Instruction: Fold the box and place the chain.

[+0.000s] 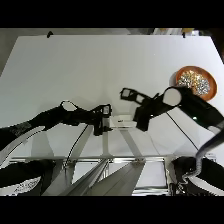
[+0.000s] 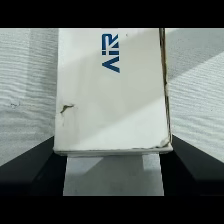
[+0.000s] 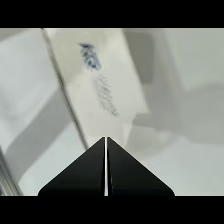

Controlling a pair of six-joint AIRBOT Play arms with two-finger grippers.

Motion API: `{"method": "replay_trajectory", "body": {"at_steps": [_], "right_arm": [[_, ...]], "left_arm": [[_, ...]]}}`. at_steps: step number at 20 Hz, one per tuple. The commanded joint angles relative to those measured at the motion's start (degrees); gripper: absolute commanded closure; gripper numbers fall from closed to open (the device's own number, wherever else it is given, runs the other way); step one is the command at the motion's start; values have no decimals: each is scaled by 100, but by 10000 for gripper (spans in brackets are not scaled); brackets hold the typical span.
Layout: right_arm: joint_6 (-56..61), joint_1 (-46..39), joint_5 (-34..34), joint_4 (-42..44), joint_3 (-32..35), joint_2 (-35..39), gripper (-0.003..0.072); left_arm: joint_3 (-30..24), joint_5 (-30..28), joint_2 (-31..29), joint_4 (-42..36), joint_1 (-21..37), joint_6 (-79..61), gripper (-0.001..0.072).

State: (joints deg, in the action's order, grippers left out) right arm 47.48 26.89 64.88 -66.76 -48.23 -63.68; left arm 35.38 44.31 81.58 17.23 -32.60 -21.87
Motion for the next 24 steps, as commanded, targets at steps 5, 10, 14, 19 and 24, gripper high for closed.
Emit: {"method": "replay_trajectory", "body": {"at_steps": [5,10,14,19,24], "right_arm": [[3718,-1591,673,-2096,216,249,676],[4118,-1987,796,-2175,216,236,674],[4118,-1987,780,-2155,216,236,675],[4118,-1987,780,-2155,216,236,675],[4118,-1987,780,-2155,216,236,675]], "left_arm": [[-2,11,0,15,0,-15,399],[-2,9,0,15,0,-15,399],[-2,26,0,11,-2,-15,399],[0,280,-348,319,168,876,399],[0,260,-1707,1373,1578,2883,369]]}}
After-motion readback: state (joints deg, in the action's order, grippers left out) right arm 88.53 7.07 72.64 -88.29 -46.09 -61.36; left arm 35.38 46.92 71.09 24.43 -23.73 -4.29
